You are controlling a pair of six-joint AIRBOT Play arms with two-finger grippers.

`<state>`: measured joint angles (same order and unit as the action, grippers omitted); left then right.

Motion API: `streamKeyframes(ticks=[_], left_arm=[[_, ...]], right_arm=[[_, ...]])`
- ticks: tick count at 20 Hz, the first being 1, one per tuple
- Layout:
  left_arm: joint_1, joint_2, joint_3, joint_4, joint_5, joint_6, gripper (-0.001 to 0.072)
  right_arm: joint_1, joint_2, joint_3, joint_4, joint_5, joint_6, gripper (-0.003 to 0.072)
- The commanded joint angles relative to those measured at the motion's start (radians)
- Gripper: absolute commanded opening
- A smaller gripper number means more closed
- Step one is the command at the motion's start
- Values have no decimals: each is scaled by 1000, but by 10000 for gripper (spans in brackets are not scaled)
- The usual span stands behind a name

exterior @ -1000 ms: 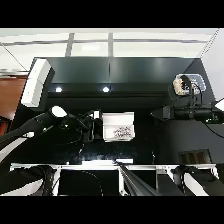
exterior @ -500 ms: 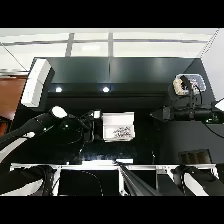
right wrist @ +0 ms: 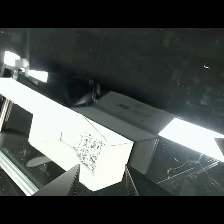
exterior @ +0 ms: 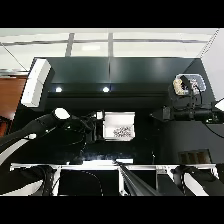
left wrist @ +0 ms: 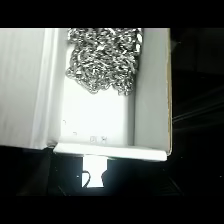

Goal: Fold the box and place the chain.

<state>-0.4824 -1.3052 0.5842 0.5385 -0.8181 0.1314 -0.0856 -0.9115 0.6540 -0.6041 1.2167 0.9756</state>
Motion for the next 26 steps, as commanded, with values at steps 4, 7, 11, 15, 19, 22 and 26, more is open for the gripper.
streamKeyframes(ticks=[4,7,11,15,19,22,26], left_arm=[[-4,-1,1,0,28,7,712],[-4,-1,4,0,21,42,711],[-4,-1,9,-27,21,132,710],[-4,-1,9,-22,-6,154,691],[-4,-1,9,-20,-41,177,690],[-4,-1,8,-26,-30,172,503],[-4,-1,8,-26,-27,172,443]], right_arm=[[1,0,0,0,-1,-7,348],[1,0,0,0,-1,-7,348],[1,0,0,0,-1,-7,348],[1,0,0,0,-5,-7,348],[1,0,0,0,-8,-7,348],[1,0,0,0,-11,-7,348],[15,0,0,0,-45,-7,348]])
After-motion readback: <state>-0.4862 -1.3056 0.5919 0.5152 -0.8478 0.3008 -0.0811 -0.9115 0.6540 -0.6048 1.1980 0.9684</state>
